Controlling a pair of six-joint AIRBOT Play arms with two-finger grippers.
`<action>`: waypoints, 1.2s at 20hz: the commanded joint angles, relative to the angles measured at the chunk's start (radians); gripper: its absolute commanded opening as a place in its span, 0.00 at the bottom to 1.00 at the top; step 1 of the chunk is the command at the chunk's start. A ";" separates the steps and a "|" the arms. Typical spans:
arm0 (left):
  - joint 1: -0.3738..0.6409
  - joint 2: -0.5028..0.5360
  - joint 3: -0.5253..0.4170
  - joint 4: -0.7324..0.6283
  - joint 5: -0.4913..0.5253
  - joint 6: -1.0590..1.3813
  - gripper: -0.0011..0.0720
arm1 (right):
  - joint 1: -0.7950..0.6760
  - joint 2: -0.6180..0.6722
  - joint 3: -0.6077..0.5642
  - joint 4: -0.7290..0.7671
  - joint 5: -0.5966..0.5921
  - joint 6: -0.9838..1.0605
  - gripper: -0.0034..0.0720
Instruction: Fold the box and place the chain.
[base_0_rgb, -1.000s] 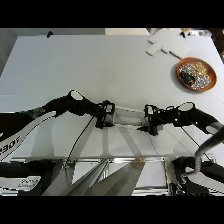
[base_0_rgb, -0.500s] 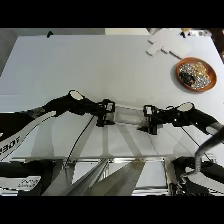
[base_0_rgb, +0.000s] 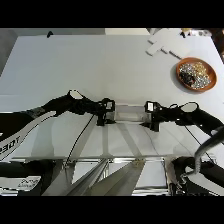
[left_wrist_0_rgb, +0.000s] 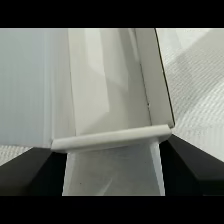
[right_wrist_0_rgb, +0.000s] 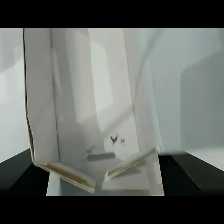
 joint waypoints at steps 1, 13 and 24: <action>-0.001 0.000 -0.001 0.008 -0.008 0.004 0.36 | -0.064 0.072 0.001 -0.118 -0.025 0.136 0.96; 0.002 0.015 -0.001 0.021 -0.013 -0.049 0.36 | -0.121 0.134 0.001 -0.192 0.188 0.264 0.90; 0.005 0.274 -0.001 0.315 -0.134 -0.653 0.92 | -0.117 0.148 0.001 -0.079 0.215 0.312 0.64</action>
